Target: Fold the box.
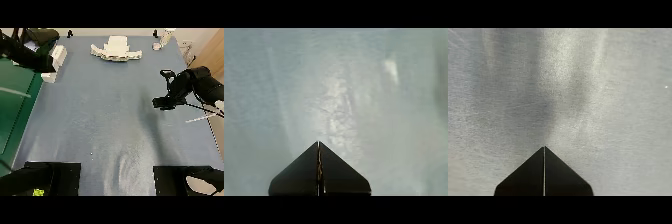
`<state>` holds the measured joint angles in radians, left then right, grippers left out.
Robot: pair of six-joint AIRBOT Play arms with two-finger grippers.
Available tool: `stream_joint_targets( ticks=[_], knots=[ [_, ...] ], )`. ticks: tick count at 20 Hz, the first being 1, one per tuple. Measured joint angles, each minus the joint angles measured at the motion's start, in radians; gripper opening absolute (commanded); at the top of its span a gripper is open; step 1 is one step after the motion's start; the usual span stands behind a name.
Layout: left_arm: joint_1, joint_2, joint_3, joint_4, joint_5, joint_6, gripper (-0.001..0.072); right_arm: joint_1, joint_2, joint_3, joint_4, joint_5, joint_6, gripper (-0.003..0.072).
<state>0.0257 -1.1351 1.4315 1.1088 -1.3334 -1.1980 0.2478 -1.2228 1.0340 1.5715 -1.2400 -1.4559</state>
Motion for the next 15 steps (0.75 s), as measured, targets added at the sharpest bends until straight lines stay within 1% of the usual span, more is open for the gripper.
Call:
stream_joint_targets(
  ticks=[3,5,7,10,12,15],
  knots=[
    [-0.148,0.15,-0.253,-0.004,0.121,-0.019,0.001,0.0,0.0,0.0,0.0,0.0,0.0,0.0005],
    [-0.242,0.208,-0.408,-0.004,0.206,-0.032,0.0011,0.0,0.0,0.0,0.0,0.0,0.0,0.0004],
    [-0.306,0.231,-0.515,-0.005,0.279,-0.059,0.0012,0.0,0.0,0.0,0.0,0.0,0.0,0.0005],
    [-0.352,0.242,-0.592,-0.007,0.359,-0.103,0.0012,0.0,0.0,0.0,0.0,0.0,0.0,0.0005],
    [-0.365,0.245,-0.615,-0.01,0.39,-0.116,0.0012,0.0,0.0,0.0,0.0,0.0,0.0,0.0004],
    [-0.375,0.248,-0.631,-0.01,0.41,-0.128,0.0012,0.0,0.0,0.0,0.0,0.0,0.0,0.0004]
  ],
)
